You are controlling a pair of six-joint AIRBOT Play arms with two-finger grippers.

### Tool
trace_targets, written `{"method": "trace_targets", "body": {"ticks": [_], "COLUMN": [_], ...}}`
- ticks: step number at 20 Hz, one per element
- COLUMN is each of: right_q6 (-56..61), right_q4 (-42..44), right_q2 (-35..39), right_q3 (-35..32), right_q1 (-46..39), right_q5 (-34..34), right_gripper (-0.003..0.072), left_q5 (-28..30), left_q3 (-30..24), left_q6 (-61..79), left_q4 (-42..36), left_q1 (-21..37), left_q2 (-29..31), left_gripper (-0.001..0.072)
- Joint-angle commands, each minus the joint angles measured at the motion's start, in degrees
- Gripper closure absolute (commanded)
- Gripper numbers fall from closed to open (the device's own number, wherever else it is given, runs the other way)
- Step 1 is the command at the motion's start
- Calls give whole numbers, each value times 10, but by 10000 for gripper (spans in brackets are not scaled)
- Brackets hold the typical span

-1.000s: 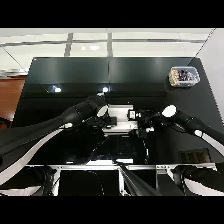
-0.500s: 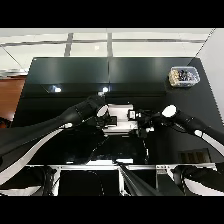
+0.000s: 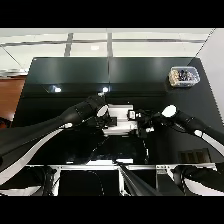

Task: Fold the box and place the chain.

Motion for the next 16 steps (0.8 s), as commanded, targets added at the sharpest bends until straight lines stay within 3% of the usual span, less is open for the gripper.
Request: {"method": "trace_targets", "body": {"ticks": [1, 3, 4, 5, 10, 16], "right_q6": [2, 17, 32, 51, 142, 139], "right_q4": [2, 2, -1, -9, -170, -143], "right_q2": [0, 0, 1, 4, 72, 87], "right_q3": [0, 0, 1, 1, 3, 3], "right_q1": [0, 0, 0, 0, 0, 0], "right_q5": [4, 3, 3, 5, 44, 25], "right_gripper": [551, 507, 106, -10, -9, -8], "left_q5": [3, 3, 3, 2, -6, -9], "left_q3": [0, 0, 0, 0, 0, 0], "left_q6": [1, 1, 1, 1, 1, 17], "left_q4": [2, 2, 3, 4, 7, 12], "left_q1": [1, 2, 3, 4, 14, 14], "left_q2": [0, 0, 0, 0, 0, 0], "left_gripper": [682, 683, 683, 683, 683, 682]}}
